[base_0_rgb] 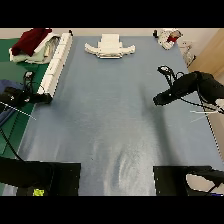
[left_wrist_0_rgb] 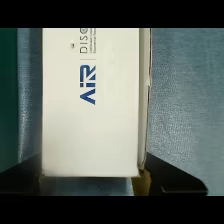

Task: Fold the box.

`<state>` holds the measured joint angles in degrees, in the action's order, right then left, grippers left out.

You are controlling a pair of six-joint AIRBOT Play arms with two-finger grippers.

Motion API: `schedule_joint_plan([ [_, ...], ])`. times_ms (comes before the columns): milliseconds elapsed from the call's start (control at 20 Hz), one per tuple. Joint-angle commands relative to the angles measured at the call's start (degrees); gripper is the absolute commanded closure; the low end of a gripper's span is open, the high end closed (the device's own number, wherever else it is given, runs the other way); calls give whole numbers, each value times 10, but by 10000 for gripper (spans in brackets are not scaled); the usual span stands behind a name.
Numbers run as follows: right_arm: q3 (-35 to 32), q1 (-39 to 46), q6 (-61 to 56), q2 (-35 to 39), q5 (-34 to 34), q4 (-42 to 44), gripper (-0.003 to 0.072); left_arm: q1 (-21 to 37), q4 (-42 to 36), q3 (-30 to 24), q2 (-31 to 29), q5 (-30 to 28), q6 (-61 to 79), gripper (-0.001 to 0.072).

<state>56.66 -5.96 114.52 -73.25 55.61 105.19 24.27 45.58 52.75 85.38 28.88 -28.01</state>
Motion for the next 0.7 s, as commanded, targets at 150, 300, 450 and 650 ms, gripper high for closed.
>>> schedule_joint_plan([
  [150,0,-1,0,0,0,1,681,1,17,0,-4,4,1,11],
  [300,0,-1,0,0,0,1,680,11,48,1,-38,30,1,11],
  [450,0,-1,0,0,0,1,680,34,66,1,-102,82,0,11],
  [650,0,-1,0,0,0,1,680,47,96,1,-195,167,-1,11],
])
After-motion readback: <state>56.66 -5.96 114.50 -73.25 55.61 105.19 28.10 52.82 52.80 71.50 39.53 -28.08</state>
